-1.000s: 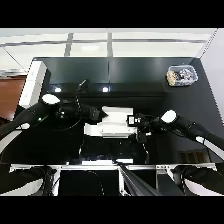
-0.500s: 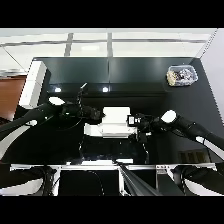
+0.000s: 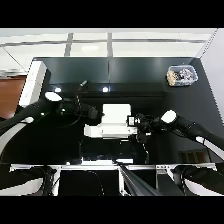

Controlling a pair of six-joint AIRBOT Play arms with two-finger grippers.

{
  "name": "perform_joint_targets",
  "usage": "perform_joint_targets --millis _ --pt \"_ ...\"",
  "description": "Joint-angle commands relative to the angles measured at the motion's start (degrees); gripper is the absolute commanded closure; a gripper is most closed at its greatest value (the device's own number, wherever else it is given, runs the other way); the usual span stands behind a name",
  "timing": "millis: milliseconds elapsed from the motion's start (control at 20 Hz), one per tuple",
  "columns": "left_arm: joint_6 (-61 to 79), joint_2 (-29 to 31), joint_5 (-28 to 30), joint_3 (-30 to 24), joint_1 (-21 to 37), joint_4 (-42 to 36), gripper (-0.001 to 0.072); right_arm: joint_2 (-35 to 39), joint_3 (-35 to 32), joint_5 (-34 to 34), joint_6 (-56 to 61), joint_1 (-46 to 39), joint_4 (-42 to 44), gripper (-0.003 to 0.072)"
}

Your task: Fold the box and place the chain.

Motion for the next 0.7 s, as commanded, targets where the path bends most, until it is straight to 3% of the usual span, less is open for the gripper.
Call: perform_joint_targets --millis 0,100,200,400,450,500,550,600,650 --pt "-1.2 8.1 -1.4 1.4 2.7 5.8 0.0683 0.0 0.0 -0.1 0.1 0.0 0.1 0.0507" --pt "2.1 12.8 -1.6 -1.2 2.3 7.5 0.0683 0.0 0.0 -0.1 0.1 0.0 0.1 0.0507" --pt "13.8 15.7 -1.6 -5.7 1.1 7.5 0.0682 0.0 0.0 -0.1 0.1 0.0 0.1 0.0507" --pt "36.2 16.0 -3.7 -9.5 0.9 15.3 0.0679 0.0 0.0 -0.1 0.1 0.0 0.1 0.0508" --pt "39.1 15.9 -3.7 -9.6 0.9 16.2 0.0633 0.0 0.0 -0.1 0.1 0.0 0.1 0.0508" --pt "41.6 15.9 -3.5 -9.5 0.9 16.7 0.0429 0.0 0.0 -0.1 0.1 0.0 0.1 0.0507" --pt "44.0 15.9 -2.3 -9.5 0.7 16.8 0.0159 0.0 0.0 -0.1 0.1 0.0 0.1 0.0507" --pt "44.1 15.9 0.1 -9.4 0.2 18.2 0.0004 0.0 0.0 -0.2 0.1 0.0 0.1 0.0507" --pt "44.2 15.7 2.4 -9.4 -0.2 18.9 0.0004 0.0 0.0 -0.1 0.1 0.0 0.1 0.0507"
